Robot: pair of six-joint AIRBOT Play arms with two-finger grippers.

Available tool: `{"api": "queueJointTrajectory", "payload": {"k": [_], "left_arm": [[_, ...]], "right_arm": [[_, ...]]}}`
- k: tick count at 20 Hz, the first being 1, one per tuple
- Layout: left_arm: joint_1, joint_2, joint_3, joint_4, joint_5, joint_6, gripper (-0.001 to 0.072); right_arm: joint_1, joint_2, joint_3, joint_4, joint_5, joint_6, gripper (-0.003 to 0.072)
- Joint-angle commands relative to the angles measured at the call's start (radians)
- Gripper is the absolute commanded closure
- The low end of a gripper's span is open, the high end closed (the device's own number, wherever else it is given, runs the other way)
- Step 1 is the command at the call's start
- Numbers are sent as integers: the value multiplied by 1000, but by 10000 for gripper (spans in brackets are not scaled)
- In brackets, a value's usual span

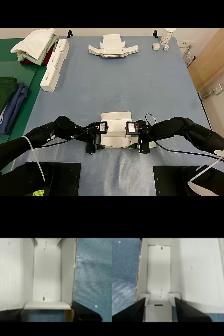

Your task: Fold the box.

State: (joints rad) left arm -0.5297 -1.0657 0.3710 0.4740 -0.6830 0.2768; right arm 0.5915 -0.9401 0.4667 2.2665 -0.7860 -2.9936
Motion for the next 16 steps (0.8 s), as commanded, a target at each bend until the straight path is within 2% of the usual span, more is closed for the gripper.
{"api": "queueJointTrajectory", "payload": {"k": [1, 2, 4, 5, 6, 7, 10, 11, 12, 14, 16], "left_arm": [[0, -1, 1, 0, 0, -1, 234], [0, -1, 1, 0, 0, -1, 234], [0, -1, 1, 0, 0, -1, 234], [0, -1, 1, 0, 0, -1, 234], [0, -1, 1, 0, 0, -1, 234], [0, -1, 1, 0, 0, -1, 234], [0, -1, 1, 0, 0, -1, 234], [0, -1, 1, 0, 0, -1, 234], [0, -1, 1, 0, 0, -1, 234], [0, -1, 1, 0, 0, -1, 234], [0, -1, 1, 0, 0, -1, 234]], "right_arm": [[3, 6, 0, -2, -6, 1, 100], [3, 16, 0, -12, -14, 11, 111], [0, 55, 10, -129, -48, 171, 528], [0, 79, 23, -245, -74, 344, 624], [0, 99, 39, -360, -108, 535, 684], [0, 117, 57, -486, -151, 732, 684], [-18, 151, 109, -869, -299, 1153, 685], [-50, 155, 126, -974, -347, 1288, 687], [-105, 155, 134, -1007, -391, 1357, 688], [-275, 142, 130, -862, -433, 1379, 687], [-481, 91, 115, -584, -442, 1318, 688]]}}
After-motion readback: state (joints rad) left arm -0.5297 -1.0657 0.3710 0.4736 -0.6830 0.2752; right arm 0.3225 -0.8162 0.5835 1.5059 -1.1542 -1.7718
